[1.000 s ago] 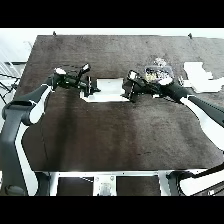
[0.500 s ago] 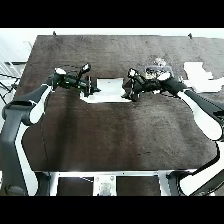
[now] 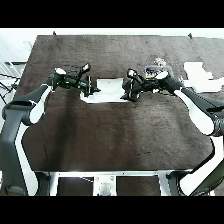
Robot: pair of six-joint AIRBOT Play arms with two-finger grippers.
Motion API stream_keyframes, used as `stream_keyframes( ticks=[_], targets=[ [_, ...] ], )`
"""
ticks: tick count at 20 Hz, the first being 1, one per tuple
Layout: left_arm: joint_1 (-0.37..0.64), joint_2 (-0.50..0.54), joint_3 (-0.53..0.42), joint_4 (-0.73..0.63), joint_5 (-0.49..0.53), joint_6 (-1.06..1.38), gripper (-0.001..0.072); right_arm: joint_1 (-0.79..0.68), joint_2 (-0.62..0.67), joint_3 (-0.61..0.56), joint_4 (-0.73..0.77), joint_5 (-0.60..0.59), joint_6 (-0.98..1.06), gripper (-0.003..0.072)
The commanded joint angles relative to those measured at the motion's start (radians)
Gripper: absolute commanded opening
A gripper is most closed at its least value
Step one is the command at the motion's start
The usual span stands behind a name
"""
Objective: Fold the box and place the chain.
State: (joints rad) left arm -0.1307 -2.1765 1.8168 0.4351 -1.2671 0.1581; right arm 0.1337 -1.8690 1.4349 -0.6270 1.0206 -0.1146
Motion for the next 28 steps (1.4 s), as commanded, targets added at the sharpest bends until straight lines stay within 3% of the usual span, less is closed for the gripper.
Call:
stream_keyframes(
  ticks=[1, 28],
  targets=[
    [0.001, 0.000, 0.001, 0.000, 0.000, 0.000, 0.0020, 0.003, -0.015, 0.011, 0.009, 0.021, -0.016, 0.0615],
    [0.001, 0.000, 0.001, 0.002, 0.003, 0.000, 0.0020, 0.009, -0.167, 0.141, 0.040, 0.160, -0.123, 0.0616]
  ],
)
